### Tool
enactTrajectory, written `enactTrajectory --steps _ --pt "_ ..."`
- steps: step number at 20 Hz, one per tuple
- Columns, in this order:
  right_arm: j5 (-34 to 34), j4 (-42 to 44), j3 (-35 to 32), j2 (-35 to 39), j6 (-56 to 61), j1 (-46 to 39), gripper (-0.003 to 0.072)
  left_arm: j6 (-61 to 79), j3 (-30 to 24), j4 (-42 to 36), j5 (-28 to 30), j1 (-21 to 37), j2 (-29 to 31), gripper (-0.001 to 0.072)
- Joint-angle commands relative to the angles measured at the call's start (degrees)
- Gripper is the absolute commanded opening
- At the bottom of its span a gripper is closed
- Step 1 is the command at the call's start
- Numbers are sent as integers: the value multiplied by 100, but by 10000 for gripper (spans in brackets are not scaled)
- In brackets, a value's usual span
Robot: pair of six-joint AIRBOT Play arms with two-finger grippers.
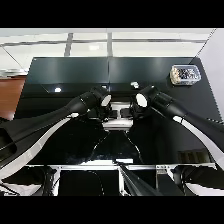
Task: Fold the box and place the chain.
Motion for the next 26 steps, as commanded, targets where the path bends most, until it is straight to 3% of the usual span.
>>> enactTrajectory --steps 1,7,10,14,15,16,17,21,23,26 --pt "87 -79 26 -149 212 129 180 0 4 4 -7 2 -2 27" --pt "245 -249 26 -396 546 212 178 0 4 -2 -9 0 -2 27" --pt "177 -197 26 -396 549 212 16 0 4 -2 -11 0 -2 27" --pt "201 -203 26 -396 527 212 16 0 4 0 -11 0 -2 27" --pt "192 -201 26 -396 529 212 18 2 4 0 -11 0 -2 27" --pt "177 -199 28 -396 531 212 85 2 4 -2 -11 0 -2 27" --pt "173 -199 37 -396 531 212 204 0 4 0 -11 0 -2 27" --pt "129 -203 111 -396 531 210 200 0 4 2 -9 0 -2 27" --pt "133 -205 122 -398 546 210 16 0 4 0 -11 0 -2 27" --pt "186 -216 122 -398 549 210 15 0 4 0 -9 0 -2 27"
